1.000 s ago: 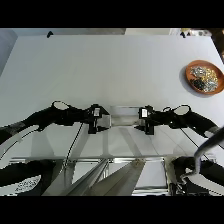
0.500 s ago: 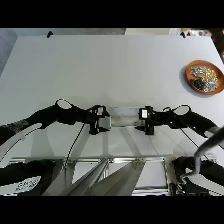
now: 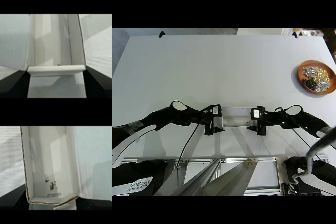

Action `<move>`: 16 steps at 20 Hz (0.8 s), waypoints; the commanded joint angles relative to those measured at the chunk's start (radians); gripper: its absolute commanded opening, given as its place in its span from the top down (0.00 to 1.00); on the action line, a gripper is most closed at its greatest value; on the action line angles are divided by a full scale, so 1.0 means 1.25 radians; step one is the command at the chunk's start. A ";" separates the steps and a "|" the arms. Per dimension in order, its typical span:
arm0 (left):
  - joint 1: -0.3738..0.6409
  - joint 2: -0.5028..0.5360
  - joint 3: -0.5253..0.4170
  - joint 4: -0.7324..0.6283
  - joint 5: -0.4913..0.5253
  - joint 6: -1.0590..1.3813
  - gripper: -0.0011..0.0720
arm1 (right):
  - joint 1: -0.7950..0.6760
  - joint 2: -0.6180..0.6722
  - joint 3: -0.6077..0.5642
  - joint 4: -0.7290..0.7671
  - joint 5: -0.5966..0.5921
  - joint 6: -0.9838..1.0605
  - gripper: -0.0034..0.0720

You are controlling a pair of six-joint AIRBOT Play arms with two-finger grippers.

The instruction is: Fold the box and place the chain.

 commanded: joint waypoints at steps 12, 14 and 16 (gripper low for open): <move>-0.021 -0.009 0.003 -0.017 0.051 -0.023 0.80 | 0.000 0.001 0.001 0.000 -0.001 -0.001 0.42; -0.021 -0.009 0.003 -0.017 0.051 -0.023 0.80 | 0.000 0.001 0.001 0.000 -0.001 -0.001 0.42; -0.021 -0.009 0.003 -0.017 0.051 -0.023 0.80 | 0.000 0.001 0.001 0.000 -0.001 -0.001 0.42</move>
